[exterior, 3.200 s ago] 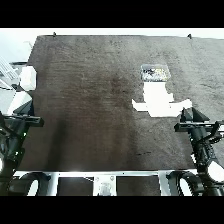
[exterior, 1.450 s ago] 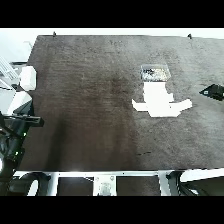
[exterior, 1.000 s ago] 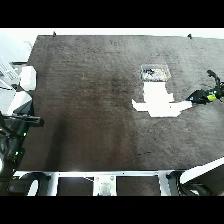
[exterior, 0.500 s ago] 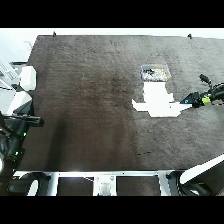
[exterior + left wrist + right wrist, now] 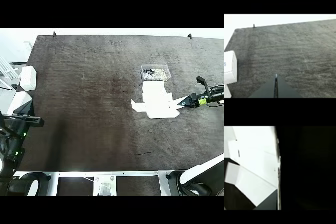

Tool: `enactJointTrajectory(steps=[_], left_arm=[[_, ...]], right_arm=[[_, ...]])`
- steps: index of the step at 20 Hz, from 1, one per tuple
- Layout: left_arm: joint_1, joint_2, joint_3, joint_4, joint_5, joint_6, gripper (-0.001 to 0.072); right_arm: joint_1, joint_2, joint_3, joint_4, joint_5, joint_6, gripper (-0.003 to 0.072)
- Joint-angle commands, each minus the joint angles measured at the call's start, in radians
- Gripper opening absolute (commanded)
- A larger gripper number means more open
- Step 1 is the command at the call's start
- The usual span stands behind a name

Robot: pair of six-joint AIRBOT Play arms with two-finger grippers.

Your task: Fold the box and place the chain.

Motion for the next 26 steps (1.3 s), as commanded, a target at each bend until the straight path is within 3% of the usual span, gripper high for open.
enactJointTrajectory(steps=[1, 6, 11, 17, 22, 26], left_arm=[[0.001, 0.0, 0.0, 0.0, 0.0, 0.0, 0.0022], [0.001, 0.0, 0.0, 0.0, 0.0, 0.0, 0.0022], [0.001, 0.0, 0.0, 0.0, 0.0, 0.0, 0.0022], [0.001, 0.0, 0.001, 0.0, 0.0, -0.002, 0.0022], [0.001, 0.0, 0.001, 0.0, -0.003, -0.006, 0.0022], [0.001, 0.0, 0.001, 0.001, -0.01, -0.005, 0.003]], right_arm=[[0.006, 0.01, -0.018, 0.063, 0.069, -0.006, 0.0008], [0.072, 0.176, -0.277, 0.1, -0.085, 0.024, 0.0006], [0.272, 0.349, -0.54, 0.324, -0.376, 0.062, 0.0005], [0.573, 0.342, -0.512, 0.338, -0.667, 0.138, 0.0006], [0.645, 0.242, -0.421, 0.339, -0.666, 0.183, 0.0006], [0.657, 0.234, -0.415, 0.342, -0.671, 0.181, 0.0007]])
